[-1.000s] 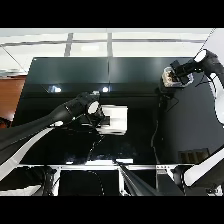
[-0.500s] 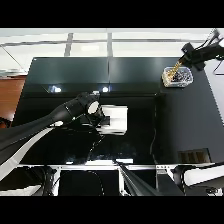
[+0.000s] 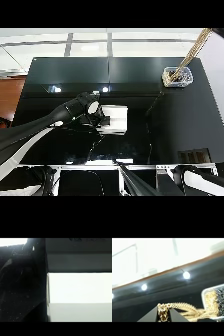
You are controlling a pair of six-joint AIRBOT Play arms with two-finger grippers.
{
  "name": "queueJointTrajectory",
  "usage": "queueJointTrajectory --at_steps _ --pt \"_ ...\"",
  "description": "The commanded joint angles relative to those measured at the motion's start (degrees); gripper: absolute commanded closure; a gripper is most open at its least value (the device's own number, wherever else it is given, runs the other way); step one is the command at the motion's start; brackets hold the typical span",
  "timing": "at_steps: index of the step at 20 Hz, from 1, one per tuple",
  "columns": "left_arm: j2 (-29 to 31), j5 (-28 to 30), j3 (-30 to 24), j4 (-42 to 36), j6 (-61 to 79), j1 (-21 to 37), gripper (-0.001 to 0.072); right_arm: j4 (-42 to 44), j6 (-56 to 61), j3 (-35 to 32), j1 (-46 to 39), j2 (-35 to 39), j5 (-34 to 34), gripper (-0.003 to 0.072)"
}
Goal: Fold the box and place the chain.
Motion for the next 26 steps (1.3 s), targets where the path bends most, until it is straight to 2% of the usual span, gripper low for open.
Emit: queueJointTrajectory --at_steps 1,4,6,9,12,15,18,22,26 --pt "0.0 0.0 0.0 0.0 0.0 0.0 0.0682 3.3 -5.7 0.7 1.0 8.1 8.1 0.0674" --pt "0.0 0.0 0.0 0.0 0.0 0.0 0.0682 5.9 -5.9 0.7 1.0 13.4 8.9 0.0675" --pt "0.0 0.0 0.0 0.0 0.0 0.0 0.0682 11.3 -6.4 0.7 1.0 15.5 9.3 0.0674" --pt "0.0 0.0 0.0 0.0 0.0 0.0 0.0682 21.7 -7.4 0.7 1.0 16.4 10.8 0.0674" --pt "0.0 -0.1 0.0 0.0 0.0 0.0 0.0682 27.6 -7.4 0.7 2.1 16.4 13.9 0.0674" --pt "0.0 -0.2 0.0 0.0 0.0 0.0 0.0682 27.2 -6.6 0.6 6.9 16.4 16.9 0.0675" --pt "0.0 -0.2 0.0 0.0 0.0 0.0 0.0682 23.7 -4.9 0.5 13.5 16.2 16.3 0.0675" --pt "0.0 -0.2 0.0 0.0 0.0 0.0 0.0682 22.5 -4.5 -0.5 20.4 16.1 12.2 0.0675" --pt "0.0 -0.2 0.0 0.0 0.0 0.0 0.0682 22.5 -4.6 -0.6 23.4 15.3 6.4 0.0676"
